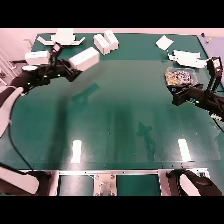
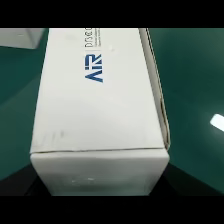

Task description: Fold the box and place the chain.

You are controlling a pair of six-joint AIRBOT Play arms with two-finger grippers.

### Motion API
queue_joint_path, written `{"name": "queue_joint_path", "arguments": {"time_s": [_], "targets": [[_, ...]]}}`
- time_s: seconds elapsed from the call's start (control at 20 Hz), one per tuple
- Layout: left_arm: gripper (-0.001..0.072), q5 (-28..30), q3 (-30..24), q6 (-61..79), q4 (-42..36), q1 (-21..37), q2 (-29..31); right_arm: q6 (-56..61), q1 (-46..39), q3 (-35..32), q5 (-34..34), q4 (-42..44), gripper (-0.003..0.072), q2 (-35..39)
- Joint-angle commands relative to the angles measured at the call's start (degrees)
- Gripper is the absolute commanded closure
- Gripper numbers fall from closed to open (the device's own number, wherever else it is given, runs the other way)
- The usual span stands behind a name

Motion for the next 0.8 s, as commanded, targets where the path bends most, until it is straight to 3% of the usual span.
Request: {"name": "queue_joint_path", "arguments": {"time_s": [0.0, 0.15, 0.35, 0.55, 0.75], "targets": [[0.0695, 15.3, -8.3, 0.6, -0.8, 2.1, 9.2, 0.7, 0.0, 0.0, 0.0, 0.2, 0.0669, 0.0], [0.0695, 23.3, -16.8, 5.7, -7.1, 2.6, 15.5, 1.5, 0.0, 0.0, -0.2, 0.2, 0.0669, 0.0], [0.0695, 29.7, -26.1, 17.2, -25.0, 2.6, 19.1, 1.5, 0.0, 0.0, -0.7, 1.9, 0.0669, 0.0], [0.0696, 34.9, -29.9, 29.4, -43.1, 2.6, 19.0, 1.5, 0.0, 0.0, -0.7, 3.2, 0.0669, 0.0], [0.0696, 38.0, -31.0, 33.3, -48.1, 3.3, 18.5, 1.9, 0.0, 0.0, -0.7, 3.2, 0.0669, 0.0]]}}
